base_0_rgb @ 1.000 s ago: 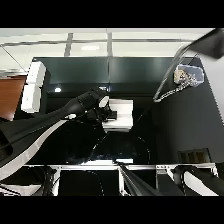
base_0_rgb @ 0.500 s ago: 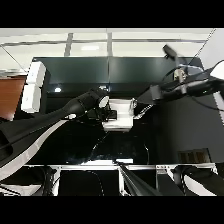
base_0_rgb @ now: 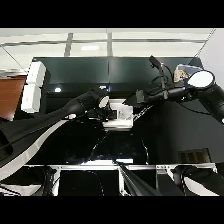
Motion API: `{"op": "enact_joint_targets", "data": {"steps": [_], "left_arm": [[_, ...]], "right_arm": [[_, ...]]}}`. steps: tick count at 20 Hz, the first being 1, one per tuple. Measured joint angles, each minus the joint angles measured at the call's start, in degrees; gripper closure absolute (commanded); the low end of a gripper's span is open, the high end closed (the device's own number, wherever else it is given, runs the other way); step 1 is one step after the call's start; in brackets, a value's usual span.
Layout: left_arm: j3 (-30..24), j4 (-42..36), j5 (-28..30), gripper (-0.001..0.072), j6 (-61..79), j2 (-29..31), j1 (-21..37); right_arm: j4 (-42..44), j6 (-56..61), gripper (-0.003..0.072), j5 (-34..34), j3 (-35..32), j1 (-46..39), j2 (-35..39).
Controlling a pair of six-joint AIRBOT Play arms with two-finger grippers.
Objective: Fold the box and place the chain.
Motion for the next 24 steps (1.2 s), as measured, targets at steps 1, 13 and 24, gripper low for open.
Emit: {"op": "enact_joint_targets", "data": {"steps": [1,13,24], "left_arm": [[0.0,0.0,0.0,0.0678,0.0,0.0,0.0],[0.0,0.0,-0.02,0.0677,-0.02,0.0,0.0],[0.0,-0.02,0.0,0.0677,-0.02,0.0,0.0]], "right_arm": [[-0.31,-0.11,0.0397,0.2,0.0,-1.22,0.02],[-45.24,29.51,-0.0004,-30.12,-4.24,-22.03,-6.08],[-73.33,59.6,0.0016,-26.47,8.55,-16.55,-20.22]]}}
